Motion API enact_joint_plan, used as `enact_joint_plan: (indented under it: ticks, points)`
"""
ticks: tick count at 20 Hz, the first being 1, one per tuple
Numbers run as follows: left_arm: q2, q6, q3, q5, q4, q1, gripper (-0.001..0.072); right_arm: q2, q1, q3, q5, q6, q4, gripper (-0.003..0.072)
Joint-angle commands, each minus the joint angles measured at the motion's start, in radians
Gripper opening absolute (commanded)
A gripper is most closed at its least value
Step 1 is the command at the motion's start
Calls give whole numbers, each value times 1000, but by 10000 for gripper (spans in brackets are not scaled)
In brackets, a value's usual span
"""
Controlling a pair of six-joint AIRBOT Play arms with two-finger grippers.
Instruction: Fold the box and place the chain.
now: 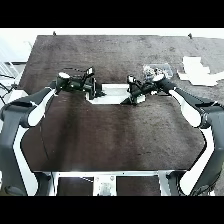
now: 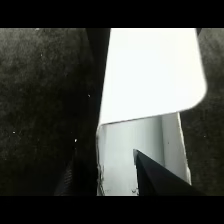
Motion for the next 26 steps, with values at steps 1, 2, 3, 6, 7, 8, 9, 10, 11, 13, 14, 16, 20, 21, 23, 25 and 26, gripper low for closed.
enact_joint_plan:
  ticks: [1, 2, 3, 6, 7, 8, 9, 10, 11, 13, 14, 16, 20, 21, 23, 25, 26]
  points:
    - [1, -3, 33, -95, -9, 23, 419, -1, 1, 0, 0, 1, 0, 535]
    - [1, -25, 52, -118, -9, 36, 419, -1, 1, 0, 0, 1, 0, 535]
    - [1, -53, 75, -144, -8, 51, 419, -1, 1, 0, 0, 1, 0, 535]
    - [1, -129, 148, -241, -6, 100, 418, -1, 1, 0, 0, 0, 0, 535]
    - [1, -155, 170, -269, -7, 113, 403, -1, 1, -1, 0, 0, 0, 535]
    - [1, -184, 192, -302, -5, 123, 155, -1, 1, -1, 0, 0, 0, 535]
    - [1, -173, 214, -365, -6, 131, 18, -1, 1, -1, 0, 0, 0, 535]
    - [2, -191, 234, -397, -11, 131, 16, -1, 1, -1, 0, 1, 1, 535]
    - [2, -240, 256, -410, -11, 133, 13, -1, 1, -1, 0, 1, 1, 535]
    - [33, -308, 267, -372, 4, 132, 12, -1, 1, -2, 0, 0, 0, 535]
    - [59, -311, 266, -354, 16, 128, 12, -1, 1, -2, 0, 0, 1, 535]
    - [117, -314, 262, -346, 35, 114, 12, -1, 1, -2, 0, 1, 1, 535]
    - [305, -258, 93, -179, 113, 60, 12, -1, 1, -2, 0, 0, 1, 535]
    - [358, -225, 24, -135, 118, 44, 11, -1, 1, -2, 0, 1, 1, 535]
    - [464, -150, -136, -35, 114, 13, 12, -1, 1, -2, 0, 1, 1, 535]
    - [555, -72, -303, 83, 114, -27, 11, -1, 1, -2, 0, 0, 1, 535]
    - [579, -47, -372, 134, 114, -52, 12, -1, 1, -2, 0, 0, 1, 535]
